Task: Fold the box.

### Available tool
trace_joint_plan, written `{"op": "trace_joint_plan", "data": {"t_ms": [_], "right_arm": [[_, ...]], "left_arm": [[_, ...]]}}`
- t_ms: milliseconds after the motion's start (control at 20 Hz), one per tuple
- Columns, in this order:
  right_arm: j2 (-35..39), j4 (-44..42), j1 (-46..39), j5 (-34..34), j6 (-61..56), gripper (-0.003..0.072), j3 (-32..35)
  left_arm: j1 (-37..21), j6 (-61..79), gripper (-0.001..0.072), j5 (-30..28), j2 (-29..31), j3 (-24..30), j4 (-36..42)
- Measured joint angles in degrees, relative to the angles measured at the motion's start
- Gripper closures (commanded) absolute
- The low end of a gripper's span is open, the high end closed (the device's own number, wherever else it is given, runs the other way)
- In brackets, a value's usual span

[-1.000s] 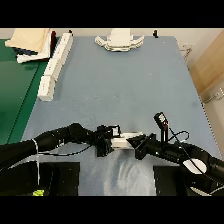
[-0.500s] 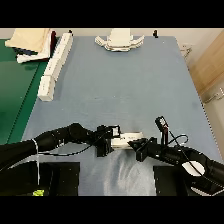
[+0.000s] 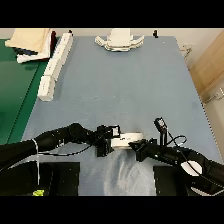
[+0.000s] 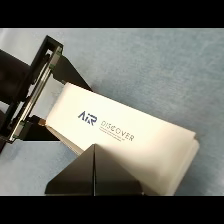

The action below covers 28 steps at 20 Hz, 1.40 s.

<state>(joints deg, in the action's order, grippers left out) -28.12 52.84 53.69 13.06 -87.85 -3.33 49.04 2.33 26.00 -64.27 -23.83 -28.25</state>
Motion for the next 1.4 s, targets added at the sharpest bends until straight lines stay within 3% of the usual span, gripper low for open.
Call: {"op": "trace_joint_plan", "data": {"t_ms": [300, 750, 1000, 1150, 1400], "right_arm": [[-1.27, -0.15, -0.07, 0.63, 0.68, 0.0682, -0.76], [4.39, 0.59, -0.11, 1.84, 1.29, 0.0682, -2.84], [5.01, 5.2, -1.01, 2.38, 1.29, 0.0681, -5.27], [3.21, 12.76, -4.59, 8.26, -1.55, 0.0681, -9.86], [-5.97, 29.07, -15.37, 24.87, -12.0, 0.0681, -22.08]], "left_arm": [[0.0, 0.0, 0.0254, 0.0, 0.0, 0.0, 0.02], [0.02, 0.0, 0.0254, 0.0, 0.0, 0.0, 0.02], [0.0, 0.0, 0.0254, 0.02, 0.0, 0.0, 0.0], [0.02, 0.0, 0.0253, 0.0, 0.0, 0.0, 0.0], [0.02, 0.0, 0.0253, 0.0, 0.0, 0.0, 0.02]]}}
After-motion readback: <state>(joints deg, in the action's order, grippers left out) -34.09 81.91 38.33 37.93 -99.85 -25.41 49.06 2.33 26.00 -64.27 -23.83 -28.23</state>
